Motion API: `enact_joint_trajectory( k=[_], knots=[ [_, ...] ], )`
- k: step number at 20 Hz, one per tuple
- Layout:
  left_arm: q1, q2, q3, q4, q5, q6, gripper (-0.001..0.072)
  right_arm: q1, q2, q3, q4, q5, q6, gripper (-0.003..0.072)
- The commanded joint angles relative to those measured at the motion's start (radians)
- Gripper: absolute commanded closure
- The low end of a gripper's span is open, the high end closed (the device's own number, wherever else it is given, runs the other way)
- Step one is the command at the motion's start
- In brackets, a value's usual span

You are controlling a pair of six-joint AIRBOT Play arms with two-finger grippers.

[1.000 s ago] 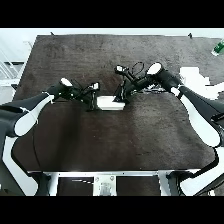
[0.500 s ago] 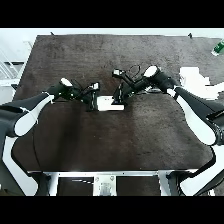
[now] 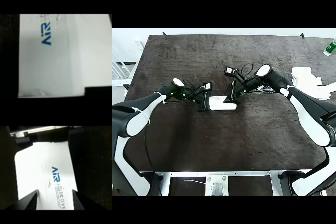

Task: Fold the box and place the chain.

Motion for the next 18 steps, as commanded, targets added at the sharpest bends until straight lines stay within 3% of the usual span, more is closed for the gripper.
enact_joint_trajectory(
  k=[1,6,10,18],
  knots=[
    [0.000,0.000,0.000,0.000,0.000,0.000,0.0287,-0.013,0.051,-0.001,0.036,0.034,-0.011,0.0180],
    [0.000,0.000,0.000,0.000,0.000,0.000,0.0287,-0.024,0.097,-0.083,0.098,0.031,-0.090,0.0186],
    [0.000,0.000,0.000,0.000,0.000,0.000,0.0287,-0.023,0.092,-0.176,0.149,-0.129,-0.188,0.0186],
    [0.000,0.000,0.000,0.000,0.000,0.000,0.0287,-0.016,0.065,-0.176,0.137,-0.135,-0.244,0.0190]
  ],
)
